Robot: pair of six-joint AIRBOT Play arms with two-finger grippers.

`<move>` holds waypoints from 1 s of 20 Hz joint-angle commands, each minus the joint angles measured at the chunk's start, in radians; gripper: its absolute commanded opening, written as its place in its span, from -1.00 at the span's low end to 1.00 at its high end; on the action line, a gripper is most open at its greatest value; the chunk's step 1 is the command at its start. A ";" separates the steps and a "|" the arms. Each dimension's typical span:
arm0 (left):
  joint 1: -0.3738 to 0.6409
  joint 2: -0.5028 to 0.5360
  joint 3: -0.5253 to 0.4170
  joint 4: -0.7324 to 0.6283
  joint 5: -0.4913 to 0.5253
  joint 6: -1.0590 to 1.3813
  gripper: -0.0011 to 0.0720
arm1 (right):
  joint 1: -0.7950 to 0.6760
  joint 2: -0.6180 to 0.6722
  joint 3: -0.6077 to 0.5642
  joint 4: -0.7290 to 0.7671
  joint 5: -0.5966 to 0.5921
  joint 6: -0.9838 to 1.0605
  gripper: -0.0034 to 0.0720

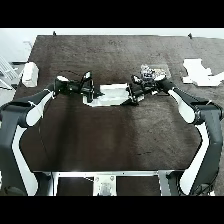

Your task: Fold the box and place the chain.

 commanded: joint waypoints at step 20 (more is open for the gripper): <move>0.000 0.000 0.000 0.000 -0.001 0.000 -0.91 | 0.012 0.000 -0.003 -0.019 0.005 -0.006 0.91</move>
